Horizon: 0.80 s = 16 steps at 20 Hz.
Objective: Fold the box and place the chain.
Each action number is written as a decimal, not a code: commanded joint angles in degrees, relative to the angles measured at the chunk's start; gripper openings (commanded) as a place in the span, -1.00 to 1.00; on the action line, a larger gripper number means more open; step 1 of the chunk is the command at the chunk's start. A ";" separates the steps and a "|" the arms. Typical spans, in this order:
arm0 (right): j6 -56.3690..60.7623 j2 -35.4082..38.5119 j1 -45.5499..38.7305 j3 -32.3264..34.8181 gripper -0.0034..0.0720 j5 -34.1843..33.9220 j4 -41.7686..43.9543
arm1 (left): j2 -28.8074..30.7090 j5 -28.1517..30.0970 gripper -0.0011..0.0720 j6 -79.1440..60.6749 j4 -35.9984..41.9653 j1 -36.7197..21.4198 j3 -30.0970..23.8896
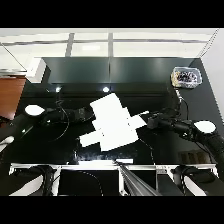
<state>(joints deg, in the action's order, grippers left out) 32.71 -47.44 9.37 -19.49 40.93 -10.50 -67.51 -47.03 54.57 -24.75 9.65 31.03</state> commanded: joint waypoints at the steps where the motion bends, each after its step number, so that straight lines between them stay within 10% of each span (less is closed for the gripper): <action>1: 0.11 0.04 0.63 0.04 -0.87 -0.37 0.44 | -10.47 -8.24 0.96 -6.82 5.07 -0.57 5.51; 10: 1.29 0.04 0.63 0.04 -0.87 0.42 0.42 | -30.23 -36.04 0.90 -21.86 2.73 -0.42 19.43; 13: 2.03 0.04 0.63 0.04 -0.87 0.48 0.39 | -30.67 -36.11 -0.01 -23.45 -2.34 -0.11 21.64; 16: 2.21 0.04 0.63 0.04 -0.87 0.90 0.37 | -30.69 -35.85 -0.23 -24.85 -2.40 -0.07 22.21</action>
